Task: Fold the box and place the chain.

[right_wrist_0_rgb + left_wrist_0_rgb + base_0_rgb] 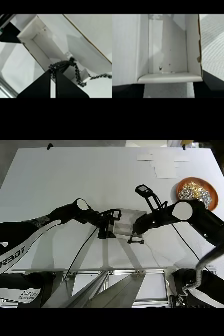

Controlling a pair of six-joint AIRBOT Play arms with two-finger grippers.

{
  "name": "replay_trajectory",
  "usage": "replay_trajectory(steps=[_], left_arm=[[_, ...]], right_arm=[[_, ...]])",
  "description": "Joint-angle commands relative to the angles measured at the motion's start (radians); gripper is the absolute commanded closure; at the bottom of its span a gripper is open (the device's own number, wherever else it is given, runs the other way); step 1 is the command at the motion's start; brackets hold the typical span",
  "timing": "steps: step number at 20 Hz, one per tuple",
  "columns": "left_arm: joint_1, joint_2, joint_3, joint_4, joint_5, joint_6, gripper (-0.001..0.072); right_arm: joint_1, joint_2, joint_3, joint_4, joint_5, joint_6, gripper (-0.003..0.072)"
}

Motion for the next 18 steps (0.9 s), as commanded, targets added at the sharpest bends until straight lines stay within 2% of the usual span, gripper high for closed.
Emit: replay_trajectory(steps=[1, 2, 3, 4, 8, 12, 15, 18], left_arm=[[0.0, 0.001, 0.001, 0.0, 0.0, 0.0, 0.0575], [0.0, 0.001, 0.001, 0.0, 0.0, 0.0, 0.0575], [0.0, 0.001, 0.001, 0.0, 0.0, 0.0, 0.0575], [0.0, 0.001, 0.001, 0.0, 0.0, 0.0, 0.0575], [0.0, 0.001, 0.001, 0.0, 0.0, 0.0, 0.0575], [0.0, 0.001, 0.001, 0.0, 0.0, 0.0, 0.0575], [0.0, 0.001, 0.001, 0.0, 0.0, 0.0, 0.0575], [0.0, 0.001, 0.001, 0.0, 0.0, 0.0, 0.0575]], right_arm=[[0.023, -0.035, -0.001, -0.006, -0.026, -0.003, 0.0563], [0.023, -0.035, -0.001, -0.01, -0.029, -0.003, 0.0541], [0.022, -0.033, -0.001, -0.022, -0.025, -0.003, 0.0476], [0.022, -0.027, -0.001, -0.037, -0.013, -0.002, 0.0463], [0.0, 0.082, -0.001, -0.108, 0.05, -0.029, 0.0468], [-0.068, 0.21, -0.039, -0.109, 0.15, -0.266, 0.0471], [-0.084, 0.263, -0.196, -0.111, 0.079, -0.484, 0.0471], [-0.084, 0.262, -0.34, -0.099, -0.08, -0.628, 0.047]])
